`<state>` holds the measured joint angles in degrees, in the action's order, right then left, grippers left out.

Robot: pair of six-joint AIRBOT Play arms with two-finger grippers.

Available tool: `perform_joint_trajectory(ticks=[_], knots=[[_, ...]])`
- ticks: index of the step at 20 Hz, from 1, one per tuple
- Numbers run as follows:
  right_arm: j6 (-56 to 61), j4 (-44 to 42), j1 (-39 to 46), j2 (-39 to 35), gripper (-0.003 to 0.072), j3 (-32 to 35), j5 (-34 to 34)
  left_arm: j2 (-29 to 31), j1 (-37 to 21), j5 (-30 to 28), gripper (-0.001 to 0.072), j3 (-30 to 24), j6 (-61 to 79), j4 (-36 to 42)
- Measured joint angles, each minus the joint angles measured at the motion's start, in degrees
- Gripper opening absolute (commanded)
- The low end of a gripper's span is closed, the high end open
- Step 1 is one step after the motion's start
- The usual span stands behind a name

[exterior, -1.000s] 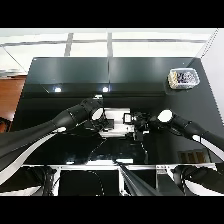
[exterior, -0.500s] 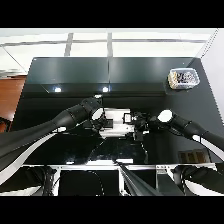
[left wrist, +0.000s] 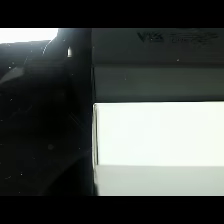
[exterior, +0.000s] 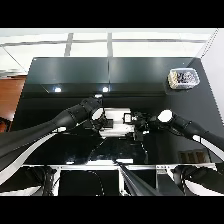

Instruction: Fold the box and place the chain.

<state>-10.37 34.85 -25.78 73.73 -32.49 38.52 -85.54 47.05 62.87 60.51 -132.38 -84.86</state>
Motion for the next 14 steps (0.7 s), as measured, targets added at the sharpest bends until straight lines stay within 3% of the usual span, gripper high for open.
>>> perform_joint_trajectory(ticks=[1, 2, 3, 14], knots=[[-0.02, -0.07, 0.0, 0.0, 0.0334, 0.0, 0.0, 0.0, 0.0, 0.02, 0.0024, 0.0, 0.02, 0.0], [-0.02, -0.09, 0.0, 0.0, 0.0572, 0.02, 0.0, 0.0, 0.0, 0.04, 0.0024, 0.0, 0.04, 0.02], [-0.04, -0.15, -0.02, 0.0, 0.0652, 0.0, -0.11, 0.0, 0.0, 0.02, 0.0024, 0.0, 0.07, 0.04], [5.31, 7.72, 0.07, -8.22, 0.0648, -0.28, 4.94, -0.02, 0.04, 0.72, 0.0024, 0.0, 2.82, -0.02]])
